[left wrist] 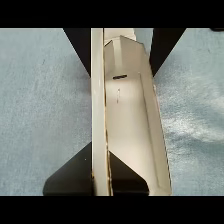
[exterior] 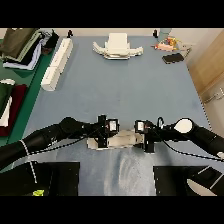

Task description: Fold the box.

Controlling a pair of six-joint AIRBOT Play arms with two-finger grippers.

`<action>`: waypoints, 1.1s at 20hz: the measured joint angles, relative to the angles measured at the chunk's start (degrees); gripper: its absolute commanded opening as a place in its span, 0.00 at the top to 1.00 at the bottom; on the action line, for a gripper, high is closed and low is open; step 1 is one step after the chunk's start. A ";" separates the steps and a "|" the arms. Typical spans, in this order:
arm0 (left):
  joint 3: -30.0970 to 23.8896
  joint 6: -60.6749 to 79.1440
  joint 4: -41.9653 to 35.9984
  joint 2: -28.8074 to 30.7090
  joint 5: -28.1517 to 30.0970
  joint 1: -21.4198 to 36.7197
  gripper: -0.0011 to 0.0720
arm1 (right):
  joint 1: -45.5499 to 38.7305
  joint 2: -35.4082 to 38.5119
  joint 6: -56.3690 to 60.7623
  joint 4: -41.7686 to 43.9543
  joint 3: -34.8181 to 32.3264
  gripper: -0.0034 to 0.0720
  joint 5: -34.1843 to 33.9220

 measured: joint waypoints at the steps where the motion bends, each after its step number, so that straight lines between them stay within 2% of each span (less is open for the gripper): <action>1: 0.00 0.00 -0.02 0.00 0.02 0.00 0.96 | 0.00 0.00 -0.02 -0.11 -0.02 0.20 0.24; 5: 0.00 0.00 -0.04 0.00 0.11 -0.02 0.97 | -0.04 0.00 -0.13 -0.63 -0.33 0.24 0.83; 9: 0.00 0.00 -0.04 0.00 0.24 -0.02 0.96 | -0.04 0.00 -1.07 -0.61 -0.76 0.24 0.79; 10: 0.00 0.00 -0.07 0.00 0.28 -0.02 0.97 | -0.04 0.00 -1.14 -0.61 -0.85 0.23 0.79; 11: 0.00 0.00 -0.07 0.00 0.31 -0.02 0.96 | -0.04 0.00 -1.18 -0.63 -0.90 0.16 0.76; 17: 0.00 -0.02 -0.09 0.00 0.44 -0.04 0.97 | 0.00 -0.09 -1.46 -1.05 -1.27 0.16 0.37; 19: 0.00 -0.04 -0.09 -0.02 0.44 -0.04 0.96 | 0.02 -0.09 -1.49 -0.94 -1.27 0.19 0.15; 21: 0.00 -0.04 -0.09 0.00 0.37 -0.04 0.96 | 0.02 -0.09 -1.49 -0.92 -1.29 0.29 0.02; 22: 0.00 -0.04 -0.07 0.00 0.37 -0.04 0.96 | 0.02 -0.09 -1.51 -0.90 -1.27 0.29 0.00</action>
